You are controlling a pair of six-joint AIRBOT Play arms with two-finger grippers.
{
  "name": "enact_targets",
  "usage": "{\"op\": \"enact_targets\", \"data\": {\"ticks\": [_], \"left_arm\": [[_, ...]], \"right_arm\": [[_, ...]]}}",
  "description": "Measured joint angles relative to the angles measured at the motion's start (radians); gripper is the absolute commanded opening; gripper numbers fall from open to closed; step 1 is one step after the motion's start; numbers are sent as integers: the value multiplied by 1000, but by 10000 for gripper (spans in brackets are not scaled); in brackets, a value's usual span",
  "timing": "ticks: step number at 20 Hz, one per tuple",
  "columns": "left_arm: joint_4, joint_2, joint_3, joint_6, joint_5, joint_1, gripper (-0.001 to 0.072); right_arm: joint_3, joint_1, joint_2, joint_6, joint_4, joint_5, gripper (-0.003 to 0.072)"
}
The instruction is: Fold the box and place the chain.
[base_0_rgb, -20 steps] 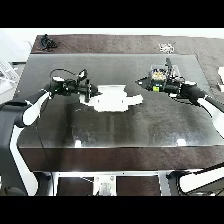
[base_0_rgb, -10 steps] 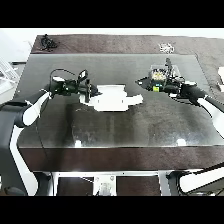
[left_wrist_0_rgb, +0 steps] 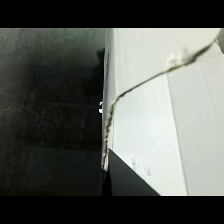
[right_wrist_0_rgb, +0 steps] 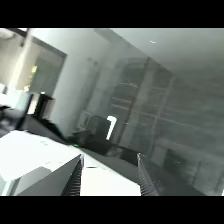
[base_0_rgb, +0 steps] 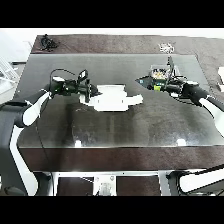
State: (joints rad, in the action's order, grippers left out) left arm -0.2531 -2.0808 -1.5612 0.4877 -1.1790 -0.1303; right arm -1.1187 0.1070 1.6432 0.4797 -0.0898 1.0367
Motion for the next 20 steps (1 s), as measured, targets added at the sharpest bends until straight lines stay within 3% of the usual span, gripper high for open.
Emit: {"op": "enact_targets", "data": {"ticks": [5,6,7,8,9,12,20], "left_arm": [[0,0,0,0,1,0,19],[0,0,0,0,1,0,19],[0,0,0,0,1,0,19],[0,0,0,0,1,0,19],[0,0,0,0,1,0,18],[-1,0,0,0,1,0,19],[-1,0,0,0,1,0,19]], "right_arm": [[121,-4,-165,-188,35,19,431],[148,-8,-201,-262,34,23,445],[172,-17,-232,-330,20,17,533],[193,-32,-258,-386,-3,2,540],[209,-54,-280,-432,-42,-18,546],[236,-151,-315,-511,-228,-68,698],[253,-370,-334,-563,-606,-179,699]]}}
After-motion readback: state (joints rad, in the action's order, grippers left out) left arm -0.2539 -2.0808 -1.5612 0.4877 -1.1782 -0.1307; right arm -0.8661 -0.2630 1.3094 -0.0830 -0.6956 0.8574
